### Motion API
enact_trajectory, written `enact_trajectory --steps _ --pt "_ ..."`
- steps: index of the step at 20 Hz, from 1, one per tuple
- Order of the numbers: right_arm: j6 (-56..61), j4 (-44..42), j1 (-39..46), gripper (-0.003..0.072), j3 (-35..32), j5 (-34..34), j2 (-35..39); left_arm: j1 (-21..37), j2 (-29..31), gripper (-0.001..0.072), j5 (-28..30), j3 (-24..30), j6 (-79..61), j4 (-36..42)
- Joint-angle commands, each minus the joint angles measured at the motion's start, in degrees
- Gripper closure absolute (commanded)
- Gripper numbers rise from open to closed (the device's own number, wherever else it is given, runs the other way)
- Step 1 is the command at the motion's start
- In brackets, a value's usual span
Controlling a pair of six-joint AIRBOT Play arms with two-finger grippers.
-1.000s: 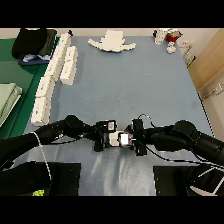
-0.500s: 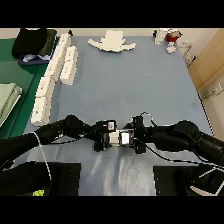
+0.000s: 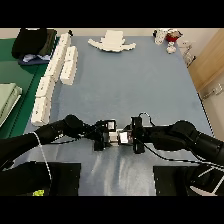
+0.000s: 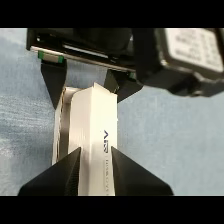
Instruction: Fold the box.
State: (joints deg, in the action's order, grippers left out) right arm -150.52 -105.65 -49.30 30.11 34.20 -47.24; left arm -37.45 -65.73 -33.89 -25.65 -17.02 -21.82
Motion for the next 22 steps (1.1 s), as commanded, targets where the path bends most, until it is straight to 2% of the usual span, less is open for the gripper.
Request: enact_trajectory --steps 1,9,10,11,12,18,22 --pt "0.1 -2.0 -0.1 0.0414 0.0 1.1 -1.0 -0.1 0.0 0.028 -0.2 -0.1 -0.1 0.0" --pt "0.1 -4.3 -0.1 0.0415 -0.1 3.8 -1.0 -0.1 0.0 0.028 -0.2 -0.1 -0.1 0.0" --pt "0.1 -4.4 -0.1 0.0368 -0.1 3.8 -1.0 -0.1 0.0 0.028 -0.2 -0.1 -0.1 0.0" --pt "0.1 -4.6 -0.1 0.0275 0.0 3.7 -0.9 -0.1 0.0 0.0281 -0.2 -0.1 -0.1 0.0" --pt "0.1 -4.8 -0.1 0.0235 0.0 3.8 -0.9 -0.1 0.0 0.028 -0.2 -0.1 -0.1 0.0" --pt "2.0 -7.2 0.0 0.0234 0.7 3.7 1.3 -0.1 0.0 0.028 -0.2 -0.1 -0.1 0.0" --pt "16.2 -13.9 0.1 0.0247 0.0 1.3 6.7 -0.1 0.0 0.0281 -0.2 -0.1 -0.1 0.0"
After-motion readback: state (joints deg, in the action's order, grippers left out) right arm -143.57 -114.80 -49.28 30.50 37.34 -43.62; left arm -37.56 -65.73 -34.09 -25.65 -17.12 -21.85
